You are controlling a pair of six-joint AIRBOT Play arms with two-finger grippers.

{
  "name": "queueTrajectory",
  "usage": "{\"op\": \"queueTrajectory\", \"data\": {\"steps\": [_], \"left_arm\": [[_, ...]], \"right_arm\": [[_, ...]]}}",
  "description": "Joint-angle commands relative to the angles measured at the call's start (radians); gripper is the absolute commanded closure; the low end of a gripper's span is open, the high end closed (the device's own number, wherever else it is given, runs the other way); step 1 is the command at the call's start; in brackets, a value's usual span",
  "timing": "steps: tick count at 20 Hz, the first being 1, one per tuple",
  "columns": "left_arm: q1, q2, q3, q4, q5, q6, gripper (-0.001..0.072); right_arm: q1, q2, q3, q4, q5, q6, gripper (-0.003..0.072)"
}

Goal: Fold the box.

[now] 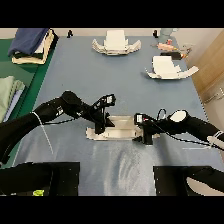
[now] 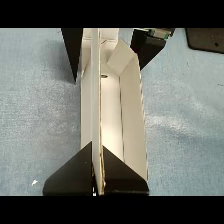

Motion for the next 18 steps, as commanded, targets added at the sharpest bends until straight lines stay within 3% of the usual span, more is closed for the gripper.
{"op": "queueTrajectory", "data": {"steps": [1, 3, 4, 9, 10, 11, 18], "left_arm": [[0.0, 0.0, 0.001, 0.0, 0.0, 0.0, 0.0691], [0.0, 0.0, 0.001, 0.0, 0.0, 0.0, 0.0692], [0.0, 0.0, 0.001, 0.0, 0.0, 0.0, 0.0692], [0.0, 0.0, 0.001, 0.0, 0.0, 0.0, 0.0691], [0.0, 0.0, 0.001, 0.0, 0.0, 0.0, 0.0692], [0.0, 0.0, 0.001, 0.0, 0.0, 0.0, 0.0691], [0.0, 0.0, 0.001, 0.0, 0.0, 0.0, 0.0692]], "right_arm": [[0.001, 0.0, 0.0, 0.026, 0.019, -0.027, -0.0006], [0.002, 0.0, 0.0, 0.028, 0.023, -0.041, 0.0001], [0.001, -0.003, 0.0, 0.023, 0.022, -0.047, 0.004], [0.002, -0.037, -0.002, 0.013, 0.014, -0.05, 0.0041], [0.001, -0.04, -0.002, 0.012, 0.014, -0.064, 0.0085], [0.001, -0.042, -0.002, 0.007, 0.014, -0.071, 0.0178], [0.001, -0.043, 0.0, 0.006, 0.007, -0.07, 0.0178]]}}
